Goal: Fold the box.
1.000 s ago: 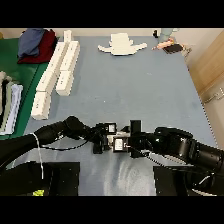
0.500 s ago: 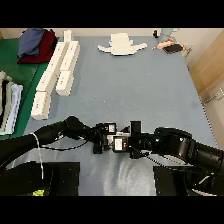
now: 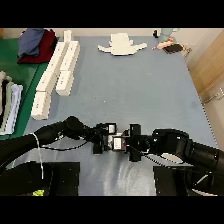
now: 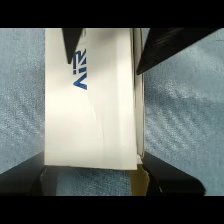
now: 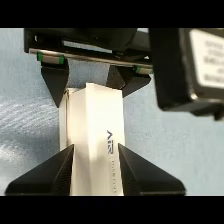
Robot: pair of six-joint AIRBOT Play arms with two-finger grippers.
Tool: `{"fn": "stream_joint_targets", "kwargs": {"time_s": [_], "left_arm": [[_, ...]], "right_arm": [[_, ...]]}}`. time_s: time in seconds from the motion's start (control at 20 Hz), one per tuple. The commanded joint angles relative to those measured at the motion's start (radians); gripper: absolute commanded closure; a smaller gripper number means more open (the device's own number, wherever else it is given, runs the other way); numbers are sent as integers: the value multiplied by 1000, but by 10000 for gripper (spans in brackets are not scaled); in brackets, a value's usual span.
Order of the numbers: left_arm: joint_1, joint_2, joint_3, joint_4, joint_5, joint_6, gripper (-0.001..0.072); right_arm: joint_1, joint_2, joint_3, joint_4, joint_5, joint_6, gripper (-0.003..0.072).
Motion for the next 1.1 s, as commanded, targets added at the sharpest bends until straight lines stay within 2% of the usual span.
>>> {"fn": "stream_joint_targets", "kwargs": {"time_s": [0.0, 0.05, 0.15, 0.3, 0.35, 0.4, 0.45, 0.55, 0.6, 0.8, 1.05], "left_arm": [[0, 0, 0, 0, 3, -1, 189], [0, 0, 0, 0, 3, -1, 189], [0, 0, 0, 0, 3, -1, 189], [0, 0, 0, 0, 3, -1, 189], [0, 0, 0, 0, 3, -1, 189], [0, 0, 0, 0, 3, -1, 189], [0, 0, 0, 0, 3, -1, 189], [0, 0, 0, 0, 3, -1, 189], [0, 0, 0, 0, 3, -1, 189], [0, 0, 0, 0, 3, -1, 189], [0, 0, 0, 0, 3, -1, 189]], "right_arm": [[1, 26, 1, 55, 10, -11, 281], [1, 40, 1, 55, 10, -10, 274], [0, 72, 1, 55, 10, -9, 198], [-1, 112, 2, 55, 10, 16, 205], [-1, 124, 2, 56, 15, 56, 286], [-1, 135, 1, 56, 29, 119, 506], [-1, 143, 0, 56, 39, 209, 685], [-1, 145, -10, 56, 19, 408, 684], [-1, 148, -29, 55, -29, 506, 685], [-1, 182, -134, 55, -294, 814, 685], [-1, 187, -212, 59, -304, 900, 684]]}}
